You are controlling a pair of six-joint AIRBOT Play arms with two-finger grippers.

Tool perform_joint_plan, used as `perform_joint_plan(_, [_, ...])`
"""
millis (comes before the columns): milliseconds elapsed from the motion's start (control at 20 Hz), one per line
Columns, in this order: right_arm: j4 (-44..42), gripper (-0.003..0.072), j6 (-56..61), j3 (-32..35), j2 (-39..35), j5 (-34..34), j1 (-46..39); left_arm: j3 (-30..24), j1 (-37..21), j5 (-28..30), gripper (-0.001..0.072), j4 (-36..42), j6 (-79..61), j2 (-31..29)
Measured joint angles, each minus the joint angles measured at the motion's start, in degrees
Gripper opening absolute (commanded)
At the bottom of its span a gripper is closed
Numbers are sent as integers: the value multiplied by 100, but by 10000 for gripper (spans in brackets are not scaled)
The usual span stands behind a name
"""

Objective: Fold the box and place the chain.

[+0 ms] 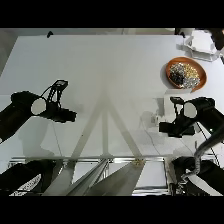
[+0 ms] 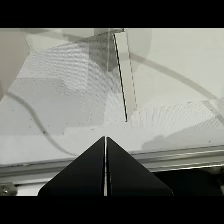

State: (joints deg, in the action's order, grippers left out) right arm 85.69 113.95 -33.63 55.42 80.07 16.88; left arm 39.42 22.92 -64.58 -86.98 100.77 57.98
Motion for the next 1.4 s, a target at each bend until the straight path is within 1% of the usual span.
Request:
perform_joint_plan(250, [4,9,-164,-22,0,-24,0,0,0,0,9,0,-2,0])
perform_joint_plan(400, [343,7,-621,-350,2,170,-179,0,0,0,9,0,0,0])
perform_joint_plan(500, [741,7,-1047,-776,0,345,-612,0,0,-11,9,0,-2,0])
perform_joint_plan(650, [1327,12,-1902,-1388,44,472,-1818,0,0,-17,9,0,-2,0])
perform_joint_plan(700, [1519,140,-2144,-1556,83,448,-2275,0,0,-15,10,2,-2,0])
perform_joint_plan(800, [1810,497,-2461,-1902,232,232,-3224,0,0,-15,10,0,-2,0])
perform_joint_plan(900, [1939,486,-2688,-2190,474,61,-3941,0,0,-17,10,2,-2,0])
perform_joint_plan(1000, [1904,486,-3047,-2365,769,-35,-4380,0,0,-15,10,0,-2,0])
perform_joint_plan(1200, [1897,492,-3912,-2509,1392,-160,-4730,0,0,-17,10,0,-2,0])
perform_joint_plan(1400, [1908,491,-4640,-2549,1906,-522,-4828,0,0,-17,10,2,-2,0])
